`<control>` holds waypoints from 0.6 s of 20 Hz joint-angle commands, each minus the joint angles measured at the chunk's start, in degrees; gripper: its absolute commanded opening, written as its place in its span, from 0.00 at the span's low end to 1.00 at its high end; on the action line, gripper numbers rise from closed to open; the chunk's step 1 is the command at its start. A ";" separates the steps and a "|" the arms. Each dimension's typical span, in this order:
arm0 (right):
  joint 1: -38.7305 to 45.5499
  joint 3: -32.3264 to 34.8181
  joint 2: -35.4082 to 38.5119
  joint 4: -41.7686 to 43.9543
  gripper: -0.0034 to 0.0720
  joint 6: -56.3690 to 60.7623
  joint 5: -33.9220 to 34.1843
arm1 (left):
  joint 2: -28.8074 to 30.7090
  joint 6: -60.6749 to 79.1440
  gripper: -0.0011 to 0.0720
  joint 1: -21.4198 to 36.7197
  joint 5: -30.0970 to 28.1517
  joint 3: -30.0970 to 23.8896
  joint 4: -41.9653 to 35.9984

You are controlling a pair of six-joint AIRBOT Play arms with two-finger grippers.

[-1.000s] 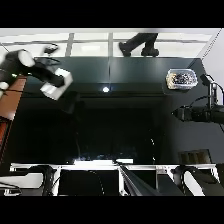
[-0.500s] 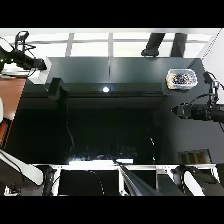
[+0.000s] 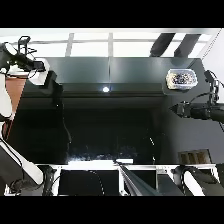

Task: Fold the box and place the chain.

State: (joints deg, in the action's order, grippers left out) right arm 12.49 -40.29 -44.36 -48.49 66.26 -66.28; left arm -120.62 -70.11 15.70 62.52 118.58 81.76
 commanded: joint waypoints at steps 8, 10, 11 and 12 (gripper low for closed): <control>0.00 0.02 0.02 0.92 0.08 0.00 -1.44 | 2.01 -2.34 0.99 0.31 -1.01 0.37 3.08; 0.00 0.02 0.02 1.14 0.08 -0.02 -1.57 | 5.53 -2.32 0.99 -0.42 -1.16 0.37 3.10; 0.00 0.02 0.02 1.11 0.08 -0.07 -1.11 | 7.63 -2.34 0.99 -0.76 -1.16 0.37 3.02; 0.00 0.02 0.02 1.14 0.08 -0.04 -0.17 | 10.16 -2.34 0.99 -1.31 -0.57 0.35 3.02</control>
State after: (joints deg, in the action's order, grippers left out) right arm 12.49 -40.29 -44.36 -47.53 66.24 -67.29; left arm -115.11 -72.42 15.35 61.60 118.91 84.01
